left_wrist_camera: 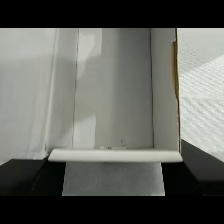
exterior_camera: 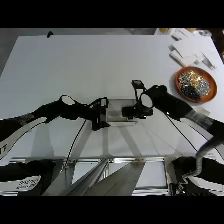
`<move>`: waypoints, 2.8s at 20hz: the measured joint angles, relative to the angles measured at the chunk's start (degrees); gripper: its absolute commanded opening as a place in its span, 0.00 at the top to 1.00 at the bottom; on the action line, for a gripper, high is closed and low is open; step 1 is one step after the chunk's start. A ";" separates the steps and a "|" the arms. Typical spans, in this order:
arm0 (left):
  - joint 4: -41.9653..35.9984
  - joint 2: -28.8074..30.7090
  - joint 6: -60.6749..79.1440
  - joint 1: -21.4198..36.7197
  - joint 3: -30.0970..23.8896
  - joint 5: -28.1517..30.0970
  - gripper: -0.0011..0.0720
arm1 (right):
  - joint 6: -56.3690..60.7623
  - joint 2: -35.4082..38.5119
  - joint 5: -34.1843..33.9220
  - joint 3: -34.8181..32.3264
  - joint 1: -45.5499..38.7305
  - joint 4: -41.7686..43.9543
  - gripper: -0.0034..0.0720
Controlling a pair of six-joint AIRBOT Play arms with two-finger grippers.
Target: Fold the box and place the chain.
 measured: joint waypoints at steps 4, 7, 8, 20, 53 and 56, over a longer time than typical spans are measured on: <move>0.00 0.00 0.00 0.00 0.00 0.02 0.84 | 3.43 -2.36 1.51 2.05 1.79 -2.45 0.57; 0.07 0.00 0.07 0.00 0.00 0.02 0.84 | 5.46 -4.20 2.51 2.62 3.30 -3.10 0.59; 0.07 0.00 0.09 0.00 0.00 0.02 0.84 | 6.23 -4.70 2.89 2.73 3.61 -3.28 0.60; 0.15 0.00 0.13 0.00 0.00 0.07 0.84 | 10.40 -8.00 4.79 3.04 4.42 -4.00 0.85; 0.02 -0.02 0.04 0.00 0.00 0.02 0.84 | 7.34 -5.97 5.01 2.86 4.28 -7.87 0.71; 0.02 -0.02 0.04 0.00 0.00 0.02 0.84 | 7.28 -6.08 5.18 2.86 4.28 -7.72 0.87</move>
